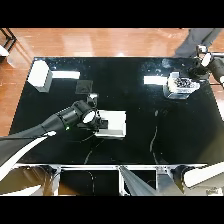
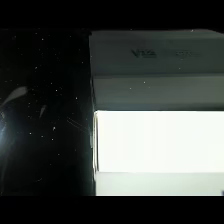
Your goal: Fold the box and place the chain.
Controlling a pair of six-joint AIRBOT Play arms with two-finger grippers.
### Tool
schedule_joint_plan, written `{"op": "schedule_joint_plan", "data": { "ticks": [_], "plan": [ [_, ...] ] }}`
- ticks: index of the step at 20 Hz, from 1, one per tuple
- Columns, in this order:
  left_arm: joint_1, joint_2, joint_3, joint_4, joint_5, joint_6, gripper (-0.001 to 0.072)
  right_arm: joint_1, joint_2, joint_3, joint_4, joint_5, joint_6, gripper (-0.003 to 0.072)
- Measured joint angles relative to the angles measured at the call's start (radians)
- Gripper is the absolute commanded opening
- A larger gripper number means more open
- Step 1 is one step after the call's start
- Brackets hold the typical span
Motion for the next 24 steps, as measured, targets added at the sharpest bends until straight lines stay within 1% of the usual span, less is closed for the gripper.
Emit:
{"op": "schedule_joint_plan", "data": {
  "ticks": [1, 2, 6, 7, 8, 9, 10, 13, 17, 20, 24],
  "plan": [
    [0.000, 0.000, 0.000, 0.000, 0.001, 0.000, 0.0020, 0.000, -0.006, 0.001, 0.000, -0.001, -0.002, 0.0560],
    [0.000, 0.000, 0.000, 0.000, 0.001, 0.000, 0.0020, 0.000, -0.012, 0.001, 0.000, -0.003, -0.005, 0.0525],
    [0.000, 0.000, 0.000, 0.000, 0.004, 0.000, 0.0020, -0.001, -0.035, 0.003, -0.007, -0.007, -0.009, 0.0524],
    [0.000, 0.000, 0.000, 0.000, 0.005, 0.000, 0.0020, -0.001, -0.041, 0.003, -0.008, -0.010, -0.011, 0.0400],
    [0.001, 0.000, 0.000, 0.000, 0.005, 0.000, 0.0020, -0.001, -0.048, 0.003, -0.008, -0.007, -0.010, 0.0220],
    [0.001, 0.000, 0.000, 0.000, 0.006, 0.000, 0.0020, -0.001, -0.051, 0.003, -0.007, -0.012, -0.007, 0.0091],
    [0.001, 0.000, 0.000, 0.000, 0.006, 0.000, 0.0020, -0.001, -0.054, 0.004, -0.008, -0.013, -0.005, 0.0022],
    [0.001, 0.000, 0.000, 0.000, 0.005, 0.000, 0.0020, -0.001, -0.059, 0.019, -0.007, 0.013, 0.000, 0.0021],
    [0.001, 0.000, 0.000, 0.000, 0.008, 0.000, 0.0020, -0.001, -0.043, 0.085, -0.005, 0.068, -0.004, 0.0020],
    [0.001, 0.000, 0.000, -0.001, 0.010, 0.000, 0.0020, -0.001, 0.000, 0.119, 0.002, 0.089, -0.015, 0.0020],
    [0.001, 0.000, 0.000, -0.003, 0.012, 0.000, 0.0020, -0.002, 0.091, 0.135, 0.017, 0.102, -0.027, 0.0020]
  ]
}}
